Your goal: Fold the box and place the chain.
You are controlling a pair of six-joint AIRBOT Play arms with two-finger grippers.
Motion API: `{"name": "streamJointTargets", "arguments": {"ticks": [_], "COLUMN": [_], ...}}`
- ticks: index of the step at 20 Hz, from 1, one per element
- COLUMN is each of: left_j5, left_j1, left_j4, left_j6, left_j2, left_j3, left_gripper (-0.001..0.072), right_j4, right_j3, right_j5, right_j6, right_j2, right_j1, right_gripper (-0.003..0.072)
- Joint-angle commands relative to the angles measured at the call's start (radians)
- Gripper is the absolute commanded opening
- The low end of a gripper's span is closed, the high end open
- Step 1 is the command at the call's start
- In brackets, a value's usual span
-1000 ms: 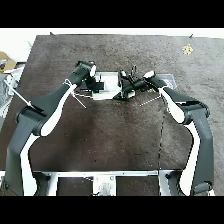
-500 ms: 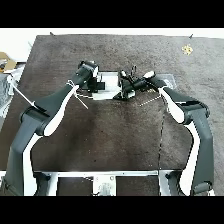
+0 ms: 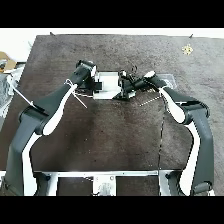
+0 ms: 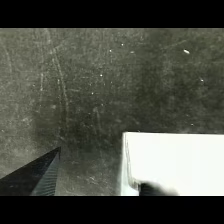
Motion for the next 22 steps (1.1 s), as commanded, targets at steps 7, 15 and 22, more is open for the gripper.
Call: {"name": "streamJointTargets", "arguments": {"ticks": [7, 15, 22], "left_j5": [-0.085, -0.036, 0.104], "left_j1": [-0.001, 0.0, 0.197], "left_j4": [0.008, 0.039, -0.466], "left_j6": [0.041, 0.542, 1.052], "left_j2": [0.09, 0.278, 0.323], "left_j3": [0.013, 0.032, -0.007], "left_gripper": [0.0524, 0.0524, 0.0525], "right_j4": [0.002, 0.002, 0.002], "right_j3": [0.0, 0.0, 0.0], "right_j5": [0.0, 0.0, 0.0], "right_j6": [0.0, 0.0, 0.0], "right_j2": [0.0, 0.0, 0.0], "right_j1": [0.001, 0.001, 0.001], "right_gripper": [0.0439, 0.0439, 0.0439]}}
